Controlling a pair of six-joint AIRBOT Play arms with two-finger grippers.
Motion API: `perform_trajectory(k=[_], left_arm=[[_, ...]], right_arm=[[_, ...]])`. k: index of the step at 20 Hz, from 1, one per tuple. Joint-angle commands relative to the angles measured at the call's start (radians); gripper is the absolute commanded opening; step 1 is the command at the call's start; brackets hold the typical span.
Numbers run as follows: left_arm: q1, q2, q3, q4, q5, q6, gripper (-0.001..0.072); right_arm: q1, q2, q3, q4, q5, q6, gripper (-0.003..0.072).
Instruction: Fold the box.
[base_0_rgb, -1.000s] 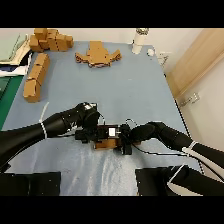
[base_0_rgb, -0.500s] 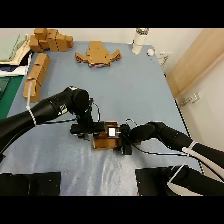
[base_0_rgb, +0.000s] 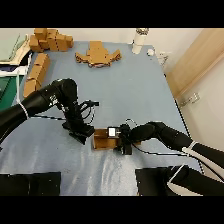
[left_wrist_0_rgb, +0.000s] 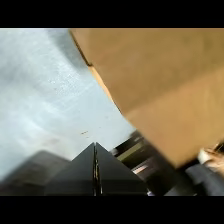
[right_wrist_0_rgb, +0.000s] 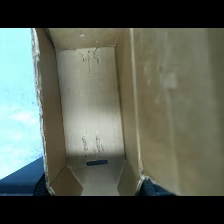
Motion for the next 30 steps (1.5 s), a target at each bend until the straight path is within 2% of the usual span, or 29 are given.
perform_trajectory(k=[1, 5, 7, 8, 11, 13, 14, 15, 16, 19, 23, 30], left_arm=[[0.024, 0.001, -0.002, 0.035, 0.003, 0.356, 0.0010], [0.007, 0.003, -0.034, 0.049, 0.151, 0.509, 0.0009], [-0.031, 0.029, -0.076, 0.098, 0.261, 0.583, 0.0008], [-0.016, 0.048, -0.106, 0.068, 0.315, 0.633, 0.0007], [0.040, 0.143, -0.298, 0.019, 0.543, 0.874, 0.0008], [0.055, 0.206, -0.424, -0.114, 0.668, 1.198, 0.0011], [0.055, 0.226, -0.471, -0.183, 0.694, 1.370, 0.0050], [0.055, 0.231, -0.507, -0.245, 0.726, 1.472, 0.0430], [0.053, 0.230, -0.539, -0.303, 0.772, 1.536, 0.0691], [0.053, 0.230, -0.601, -0.359, 0.833, 1.584, 0.0694], [0.034, 0.230, -0.613, -0.430, 0.899, 1.584, 0.0694], [0.003, 0.223, -0.618, -0.445, 0.904, 1.583, 0.0694]], right_arm=[[0.000, 0.000, 0.000, 0.000, 0.000, 0.000, 0.0581], [0.000, 0.000, 0.000, 0.000, 0.000, 0.000, 0.0581], [0.000, 0.000, 0.000, 0.000, 0.000, 0.000, 0.0581], [0.000, 0.000, 0.000, 0.000, 0.000, 0.000, 0.0581], [0.000, 0.000, 0.000, 0.000, -0.001, 0.000, 0.0581], [0.000, 0.000, 0.000, 0.000, -0.001, 0.000, 0.0581], [0.000, 0.000, 0.000, 0.000, -0.001, 0.000, 0.0581], [0.000, 0.000, 0.000, -0.001, 0.000, 0.000, 0.0581], [0.000, 0.000, 0.000, 0.000, 0.000, 0.000, 0.0581], [0.000, 0.000, 0.000, 0.000, -0.001, 0.000, 0.0581], [0.000, 0.000, 0.000, -0.001, -0.001, 0.000, 0.0581], [0.000, 0.000, 0.000, 0.000, -0.001, 0.000, 0.0581]])
